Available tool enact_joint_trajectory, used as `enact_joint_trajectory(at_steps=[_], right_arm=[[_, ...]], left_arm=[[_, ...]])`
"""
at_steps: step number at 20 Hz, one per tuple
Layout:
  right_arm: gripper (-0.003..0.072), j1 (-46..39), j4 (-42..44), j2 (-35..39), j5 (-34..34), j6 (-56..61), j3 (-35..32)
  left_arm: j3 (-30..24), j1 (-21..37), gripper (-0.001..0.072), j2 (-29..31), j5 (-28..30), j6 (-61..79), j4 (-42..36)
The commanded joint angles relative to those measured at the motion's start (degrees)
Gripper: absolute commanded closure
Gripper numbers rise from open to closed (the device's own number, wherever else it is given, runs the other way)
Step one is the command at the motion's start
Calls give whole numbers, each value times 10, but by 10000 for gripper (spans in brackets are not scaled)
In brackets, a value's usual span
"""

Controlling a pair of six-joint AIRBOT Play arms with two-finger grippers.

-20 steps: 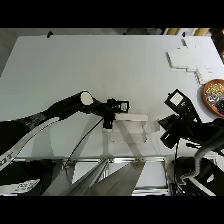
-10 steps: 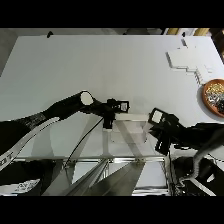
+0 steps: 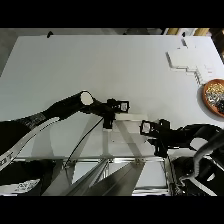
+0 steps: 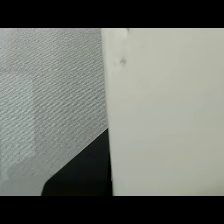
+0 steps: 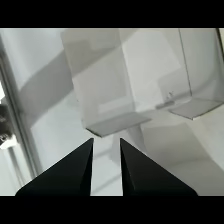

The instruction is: Fold the box and place the chain.

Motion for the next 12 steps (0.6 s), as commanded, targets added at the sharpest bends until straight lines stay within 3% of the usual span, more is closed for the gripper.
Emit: enact_joint_trajectory(at_steps=[1, 2, 6, 7, 8, 12], right_arm=[[325, 14, -29, 15, -41, -24, -31], [247, 28, -26, 18, -65, -24, -41], [187, 105, -20, 22, -151, -24, -74], [54, 122, -25, 22, -164, -24, -82], [6, 133, -35, 22, -178, -25, -90], [-5, 139, -55, 22, -211, -26, -116]], left_arm=[[0, 0, 698, 0, 0, 0, 0], [0, 0, 698, 0, 0, 0, 0], [0, 0, 698, 0, 0, 0, 0], [0, 0, 698, 0, 0, 0, 0], [0, 0, 698, 0, 0, 0, 0], [0, 0, 698, 0, 0, 0, 0]])
